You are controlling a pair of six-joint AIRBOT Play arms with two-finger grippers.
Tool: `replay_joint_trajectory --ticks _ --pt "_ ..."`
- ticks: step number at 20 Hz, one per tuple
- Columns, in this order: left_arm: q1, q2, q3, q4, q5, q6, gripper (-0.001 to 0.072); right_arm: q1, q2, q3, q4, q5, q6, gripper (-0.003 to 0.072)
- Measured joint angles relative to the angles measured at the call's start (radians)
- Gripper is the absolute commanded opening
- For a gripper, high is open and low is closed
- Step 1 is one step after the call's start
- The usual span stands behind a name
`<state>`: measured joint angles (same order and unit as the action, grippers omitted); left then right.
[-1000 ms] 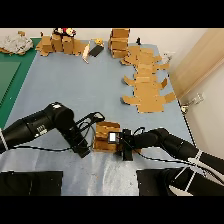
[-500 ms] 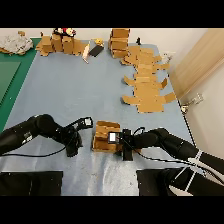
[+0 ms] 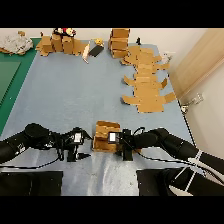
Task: Fold the box.
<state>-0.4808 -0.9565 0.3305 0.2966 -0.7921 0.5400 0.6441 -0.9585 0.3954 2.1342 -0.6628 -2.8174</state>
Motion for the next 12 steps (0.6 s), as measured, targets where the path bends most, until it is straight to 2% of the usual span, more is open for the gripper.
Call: replay_joint_trajectory --ticks 3,7,12 --pt "0.022 -0.008 -0.007 0.010 -0.003 0.026 0.0661 0.000 0.000 0.000 0.000 0.000 0.000 0.0511" --pt "0.034 -0.042 -0.003 0.018 0.046 0.002 0.0698 0.000 0.000 0.000 -0.001 0.000 0.000 0.0510" --pt "0.036 -0.094 0.025 -0.011 0.068 -0.012 0.0698 0.000 0.000 0.000 -0.002 0.000 0.000 0.0511"
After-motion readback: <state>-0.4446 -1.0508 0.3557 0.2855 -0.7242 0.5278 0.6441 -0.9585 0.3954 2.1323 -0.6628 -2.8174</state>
